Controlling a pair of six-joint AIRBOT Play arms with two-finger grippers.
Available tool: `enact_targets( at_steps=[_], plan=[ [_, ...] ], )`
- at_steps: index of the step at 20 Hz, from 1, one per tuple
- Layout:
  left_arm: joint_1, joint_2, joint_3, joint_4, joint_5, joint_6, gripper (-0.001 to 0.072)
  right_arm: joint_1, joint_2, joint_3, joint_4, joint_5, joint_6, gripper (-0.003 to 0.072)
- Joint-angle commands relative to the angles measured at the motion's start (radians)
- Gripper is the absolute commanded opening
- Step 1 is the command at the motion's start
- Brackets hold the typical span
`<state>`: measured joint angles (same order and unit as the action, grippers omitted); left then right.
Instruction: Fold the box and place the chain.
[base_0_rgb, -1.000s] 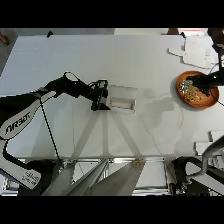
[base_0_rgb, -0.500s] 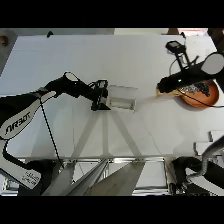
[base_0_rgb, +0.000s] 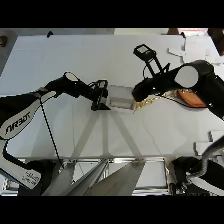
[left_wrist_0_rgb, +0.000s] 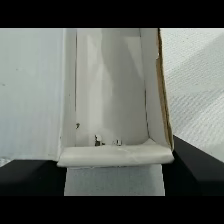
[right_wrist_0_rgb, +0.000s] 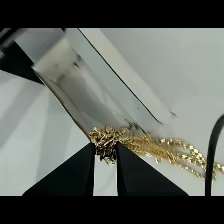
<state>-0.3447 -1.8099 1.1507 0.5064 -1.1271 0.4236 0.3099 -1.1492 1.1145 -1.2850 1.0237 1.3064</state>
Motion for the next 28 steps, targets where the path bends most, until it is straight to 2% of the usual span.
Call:
enact_targets(
  at_steps=[1,4,9,13,17,23,24,26,28],
  plan=[
    [0.0,0.0,0.0,0.0,0.0,0.0,0.0193,0.054,-0.005,0.001,0.05,-0.122,0.003,0.0008],
    [0.0,0.0,0.0,0.0,0.0,0.0,0.0193,0.082,-0.042,0.001,0.114,-0.176,0.003,0.0007],
    [0.0,0.0,0.0,0.0,0.0,0.0,0.0193,0.12,-0.149,0.001,0.116,-0.243,0.003,0.0007],
    [0.0,0.0,0.0,0.0,0.0,0.0,0.0193,0.129,-0.256,0.001,0.098,-0.229,0.058,0.0009],
    [0.0,0.0,0.0,0.0,0.0,0.0,0.0193,0.128,-0.328,0.001,-0.038,-0.214,0.225,0.001],
    [0.0,0.0,0.0,0.0,0.0,0.0,0.0193,0.128,-0.354,0.001,-0.044,-0.183,0.246,0.0015],
    [0.0,0.0,0.0,0.0,0.0,0.0,0.0193,0.128,-0.354,0.001,-0.042,-0.181,0.246,0.004],
    [0.0,0.0,0.0,0.0,0.0,0.0,0.0193,0.128,-0.353,0.001,-0.042,-0.163,0.246,0.02],
    [0.0,0.0,0.0,0.0,0.0,0.0,0.0193,0.128,-0.353,0.002,-0.043,-0.138,0.246,0.0202]
  ],
)
